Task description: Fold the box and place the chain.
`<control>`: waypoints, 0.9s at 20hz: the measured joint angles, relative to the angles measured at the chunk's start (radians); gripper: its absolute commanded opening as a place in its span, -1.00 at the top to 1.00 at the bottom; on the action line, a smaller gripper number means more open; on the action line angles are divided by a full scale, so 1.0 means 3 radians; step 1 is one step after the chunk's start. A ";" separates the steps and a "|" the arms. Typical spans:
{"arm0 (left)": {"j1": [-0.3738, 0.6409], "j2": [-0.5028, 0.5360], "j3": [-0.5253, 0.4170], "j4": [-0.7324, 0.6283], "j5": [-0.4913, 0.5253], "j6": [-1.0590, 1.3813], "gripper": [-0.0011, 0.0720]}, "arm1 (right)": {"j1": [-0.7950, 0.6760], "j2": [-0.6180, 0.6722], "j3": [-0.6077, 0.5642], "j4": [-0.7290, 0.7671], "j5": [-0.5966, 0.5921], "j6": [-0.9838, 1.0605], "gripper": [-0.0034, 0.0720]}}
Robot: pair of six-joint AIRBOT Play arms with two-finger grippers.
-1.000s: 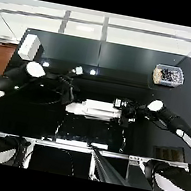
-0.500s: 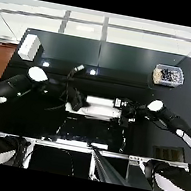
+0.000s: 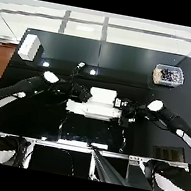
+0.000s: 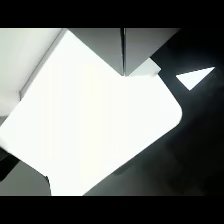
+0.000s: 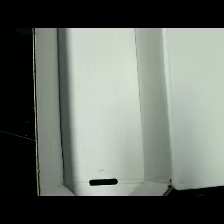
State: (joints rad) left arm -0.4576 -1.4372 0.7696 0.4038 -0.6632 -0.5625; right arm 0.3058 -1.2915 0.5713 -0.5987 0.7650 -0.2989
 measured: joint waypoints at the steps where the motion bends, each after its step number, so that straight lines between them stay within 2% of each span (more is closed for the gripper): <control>1: 0.0001 -0.0046 0.0000 0.0001 -0.0020 0.0001 0.90 | 0.0000 0.0000 0.0000 -0.0001 0.0000 0.0000 0.73; 5: 0.0095 0.0027 0.0056 0.0225 -0.0183 -0.0095 0.90 | 0.0000 0.0000 0.0000 0.0001 -0.0003 0.0006 0.73; 9: 0.0352 0.0575 0.0046 0.0652 -0.0367 -0.0401 0.90 | 0.0000 0.0000 0.0000 0.0014 -0.0027 0.0020 0.73; 13: 0.0533 0.1177 -0.0364 0.0861 -0.0554 -0.0188 0.89 | 0.0000 0.0000 0.0000 0.0013 -0.0027 0.0019 0.73; 14: 0.0542 0.1269 -0.0481 0.0889 -0.0600 0.0056 0.74 | 0.0000 0.0000 0.0000 0.0013 -0.0027 0.0020 0.73; 16: 0.0515 0.1387 -0.0687 0.0940 -0.0632 0.0738 -1.00 | 0.0000 0.0000 0.0000 0.0013 -0.0027 0.0019 0.73; 18: 0.0426 0.1431 -0.0797 0.0980 -0.0528 0.1272 -0.96 | 0.0000 0.0000 0.0000 0.0013 -0.0027 0.0019 0.73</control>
State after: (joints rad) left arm -0.3298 -1.0080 0.5304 0.6979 -0.8215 -0.1810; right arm 0.3058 -1.2915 0.5713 -0.5949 0.7570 -0.2932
